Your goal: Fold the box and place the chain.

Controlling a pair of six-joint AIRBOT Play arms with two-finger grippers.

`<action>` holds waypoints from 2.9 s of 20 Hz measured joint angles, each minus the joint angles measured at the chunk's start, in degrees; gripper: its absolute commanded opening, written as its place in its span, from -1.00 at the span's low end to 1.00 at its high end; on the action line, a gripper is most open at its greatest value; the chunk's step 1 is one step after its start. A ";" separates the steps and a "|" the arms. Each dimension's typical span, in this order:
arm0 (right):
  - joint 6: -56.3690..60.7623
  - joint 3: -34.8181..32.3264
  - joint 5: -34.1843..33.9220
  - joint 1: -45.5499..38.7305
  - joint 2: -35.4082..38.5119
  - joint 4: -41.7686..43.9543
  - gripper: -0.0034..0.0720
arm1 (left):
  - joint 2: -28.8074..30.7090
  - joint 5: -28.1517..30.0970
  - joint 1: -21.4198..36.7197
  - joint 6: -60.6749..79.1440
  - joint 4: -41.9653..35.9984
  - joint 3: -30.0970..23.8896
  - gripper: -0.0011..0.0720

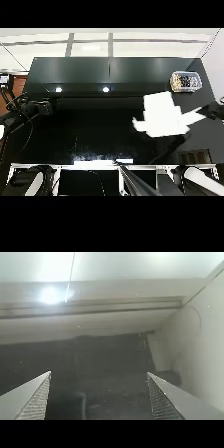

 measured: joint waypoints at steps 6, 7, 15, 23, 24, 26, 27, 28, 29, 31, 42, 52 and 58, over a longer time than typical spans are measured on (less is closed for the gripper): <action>-0.46 -19.87 -12.68 17.35 20.41 13.42 -0.89 | -2.29 -6.95 -0.98 -0.09 -4.50 -0.04 0.95; -1.18 -23.10 -15.32 20.39 23.45 16.20 -0.89 | -3.02 -8.20 -1.62 -0.07 -5.42 -0.04 0.95; -1.20 -35.41 -34.82 41.31 33.40 25.38 -0.89 | -21.64 -16.83 -9.27 2.75 -15.78 4.33 0.95; -0.31 -36.46 -37.92 44.78 34.18 26.16 -0.89 | -47.52 -33.59 -11.96 27.54 -32.22 15.32 0.95; -0.15 -36.48 -37.59 44.85 34.21 26.14 -0.89 | -49.70 -34.47 -12.44 30.14 -33.05 16.63 0.95; 0.24 -36.48 -37.09 44.92 34.23 26.12 -0.89 | -53.72 -36.06 -13.16 33.46 -33.81 19.32 0.95; 0.33 -36.48 -36.81 44.98 34.23 26.08 -0.89 | -55.58 -37.29 -13.38 34.56 -34.14 20.61 0.95; 0.46 -36.48 -36.50 44.98 34.23 26.01 -0.89 | -57.59 -38.56 -13.55 35.34 -34.07 21.99 0.95; 0.68 -36.48 -36.30 45.00 34.23 25.79 -0.89 | -59.25 -39.87 -13.64 35.98 -33.99 23.28 0.94; 1.62 -36.50 -35.95 45.03 34.23 24.96 -0.89 | -62.05 -42.49 -13.81 36.83 -33.00 25.53 0.94; 5.31 -36.52 -35.50 45.03 34.23 20.96 -0.89 | -65.02 -40.13 -13.94 34.10 -22.84 30.84 0.94; 5.68 -36.52 -35.50 45.03 34.23 19.93 -0.89 | -69.31 -45.35 -18.88 38.25 -26.38 32.76 -0.31; 6.54 -36.52 -35.17 45.03 34.23 18.29 -0.60 | -70.01 -49.37 -18.78 39.74 -21.22 35.45 -0.90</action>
